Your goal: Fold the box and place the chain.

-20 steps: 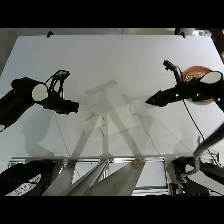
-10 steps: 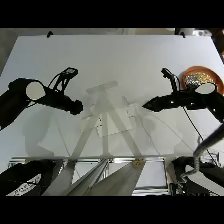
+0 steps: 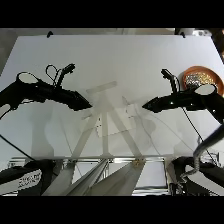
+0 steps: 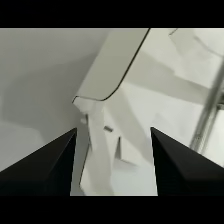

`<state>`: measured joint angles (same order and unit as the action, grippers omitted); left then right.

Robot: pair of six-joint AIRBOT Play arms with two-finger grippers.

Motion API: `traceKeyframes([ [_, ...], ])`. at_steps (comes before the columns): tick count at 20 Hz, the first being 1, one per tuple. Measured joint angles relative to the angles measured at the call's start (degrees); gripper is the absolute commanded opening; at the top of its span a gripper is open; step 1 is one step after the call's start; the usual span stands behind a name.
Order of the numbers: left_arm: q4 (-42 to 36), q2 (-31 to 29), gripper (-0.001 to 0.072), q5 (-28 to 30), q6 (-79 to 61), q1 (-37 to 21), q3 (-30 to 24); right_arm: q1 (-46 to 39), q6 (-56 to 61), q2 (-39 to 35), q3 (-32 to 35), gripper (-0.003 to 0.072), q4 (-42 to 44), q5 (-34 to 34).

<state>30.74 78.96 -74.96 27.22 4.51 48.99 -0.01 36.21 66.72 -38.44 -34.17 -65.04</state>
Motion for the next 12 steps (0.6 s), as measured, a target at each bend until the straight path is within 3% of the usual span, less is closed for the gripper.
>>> traceKeyframes([
  [6, -10.1, 7.9, 0.0512, -0.5, -11.2, -1.8, 0.0, 0.0, -0.2, 0.0, 0.0, 0.0016, 0.1, -0.2],
  [12, -12.8, 13.1, 0.0512, -2.2, -17.2, -0.5, 0.0, 0.0, -0.3, 0.0, 0.0, 0.0017, 0.1, -0.3],
])
